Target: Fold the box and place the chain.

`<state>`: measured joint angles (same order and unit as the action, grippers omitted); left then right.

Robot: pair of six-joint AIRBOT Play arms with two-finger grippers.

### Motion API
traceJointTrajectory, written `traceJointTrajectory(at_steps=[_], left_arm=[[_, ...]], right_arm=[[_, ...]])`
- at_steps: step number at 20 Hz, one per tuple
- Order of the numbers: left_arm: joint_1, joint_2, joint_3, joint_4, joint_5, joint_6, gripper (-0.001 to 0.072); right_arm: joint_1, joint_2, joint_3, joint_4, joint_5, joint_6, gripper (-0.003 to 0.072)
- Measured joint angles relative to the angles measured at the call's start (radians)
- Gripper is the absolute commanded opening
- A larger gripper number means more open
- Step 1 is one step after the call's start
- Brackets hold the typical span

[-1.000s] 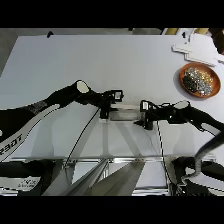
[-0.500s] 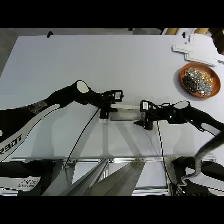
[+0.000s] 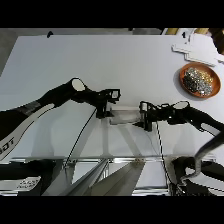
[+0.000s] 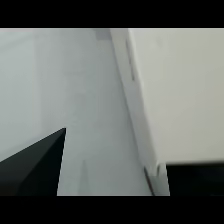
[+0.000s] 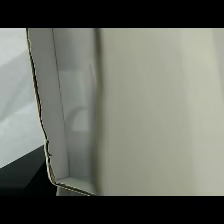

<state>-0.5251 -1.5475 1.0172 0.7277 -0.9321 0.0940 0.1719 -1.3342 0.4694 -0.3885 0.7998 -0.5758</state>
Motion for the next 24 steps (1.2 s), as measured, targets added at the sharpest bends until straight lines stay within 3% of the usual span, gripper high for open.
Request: traceJointTrajectory(at_steps=[1,4,5,10,13,18,24], left_arm=[[0.010,0.021,0.000,0.040,-0.003,-0.042,0.0608],[0.033,0.102,0.000,0.188,-0.043,-0.207,0.0121],[0.037,0.135,0.000,0.237,-0.067,-0.260,0.0004],[-0.010,0.313,0.000,0.348,-0.243,-0.465,0.0000],[-0.130,0.362,0.000,0.366,-0.251,-0.568,0.0004],[-0.302,0.296,0.000,0.373,-0.053,-0.633,0.0003],[-0.272,0.134,0.003,0.258,0.294,-0.683,0.0003]], right_arm=[[0.000,0.000,0.000,0.002,-0.002,0.001,0.0298],[-0.001,0.000,0.000,0.007,-0.009,0.003,0.0298],[-0.001,0.000,0.000,0.006,-0.009,0.003,0.0298],[-0.001,0.000,0.000,0.003,-0.004,0.002,0.0298],[-0.001,0.000,0.000,0.002,-0.002,0.000,0.0298],[-0.001,0.000,0.000,0.001,-0.001,-0.001,0.0298],[-0.001,0.000,0.000,0.000,0.000,-0.001,0.0298]])
